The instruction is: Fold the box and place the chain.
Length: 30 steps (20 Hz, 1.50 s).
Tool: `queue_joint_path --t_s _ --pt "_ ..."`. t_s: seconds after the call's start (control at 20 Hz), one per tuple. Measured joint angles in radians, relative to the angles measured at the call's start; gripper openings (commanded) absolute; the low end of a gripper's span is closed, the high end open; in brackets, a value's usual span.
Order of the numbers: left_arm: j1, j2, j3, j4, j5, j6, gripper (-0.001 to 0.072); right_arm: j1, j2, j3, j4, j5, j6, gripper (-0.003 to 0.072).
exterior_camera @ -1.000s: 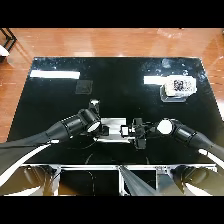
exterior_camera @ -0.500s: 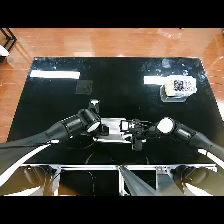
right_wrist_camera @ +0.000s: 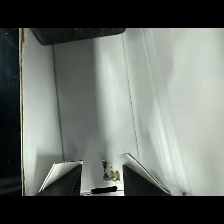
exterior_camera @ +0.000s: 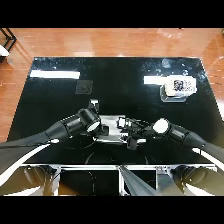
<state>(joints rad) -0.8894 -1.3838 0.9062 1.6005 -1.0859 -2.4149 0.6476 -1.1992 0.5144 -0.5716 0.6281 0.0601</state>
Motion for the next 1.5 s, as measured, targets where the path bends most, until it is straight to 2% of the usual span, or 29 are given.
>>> queue_joint_path --t_s 0.05,0.1,0.15,0.2,0.25,0.45,0.55,0.7,0.85,1.0,1.15,1.3,1.5 --pt "0.0 0.0 0.0 -0.001 0.0 0.0 0.0025 0.002 -0.002 0.0 0.002 -0.012 0.0 0.0217" --pt "0.0 0.0 0.0 -0.001 0.0 0.0 0.0025 0.003 -0.003 0.0 0.005 -0.019 0.0 0.0388" --pt "0.0 0.0 0.0 -0.001 0.0 0.0 0.0025 0.005 -0.005 0.0 0.01 -0.024 0.0 0.0389" --pt "0.0 0.0 0.0 -0.001 0.001 -0.001 0.0025 0.005 -0.005 0.0 0.012 -0.03 0.0 0.0182" --pt "0.0 0.0 0.0 -0.001 0.001 -0.001 0.0025 0.005 -0.006 0.0 0.012 -0.038 0.0 0.006" --pt "0.0 -0.001 0.0 -0.005 0.006 -0.002 0.0025 -0.022 0.011 0.0 -0.015 -0.04 0.066 0.0023" --pt "0.0 -0.001 0.0 -0.008 0.008 -0.003 0.0025 -0.069 0.047 0.003 -0.094 -0.01 0.234 0.0023" --pt "0.0 -0.001 0.0 -0.012 0.009 -0.001 0.0025 -0.185 0.136 0.014 -0.219 0.077 0.589 0.0023" --pt "0.0 -0.001 0.0 -0.012 0.009 0.0 0.0025 -0.352 0.238 0.019 -0.277 0.188 0.853 0.0023" --pt "0.0 -0.001 0.0 -0.012 0.009 0.0 0.0024 -0.529 0.284 0.009 -0.309 0.318 1.047 0.0023" --pt "0.0 -0.001 0.0 -0.012 0.01 0.0 0.0025 -0.63 0.296 -0.044 -0.342 0.388 1.211 0.0023" --pt "0.0 -0.001 0.0 -0.012 0.01 0.0 0.0024 -0.656 0.272 -0.107 -0.344 0.407 1.306 0.0024" --pt "0.0 -0.001 0.0 -0.011 0.01 0.0 0.0024 -0.589 0.182 -0.142 -0.277 0.381 1.326 0.0024"
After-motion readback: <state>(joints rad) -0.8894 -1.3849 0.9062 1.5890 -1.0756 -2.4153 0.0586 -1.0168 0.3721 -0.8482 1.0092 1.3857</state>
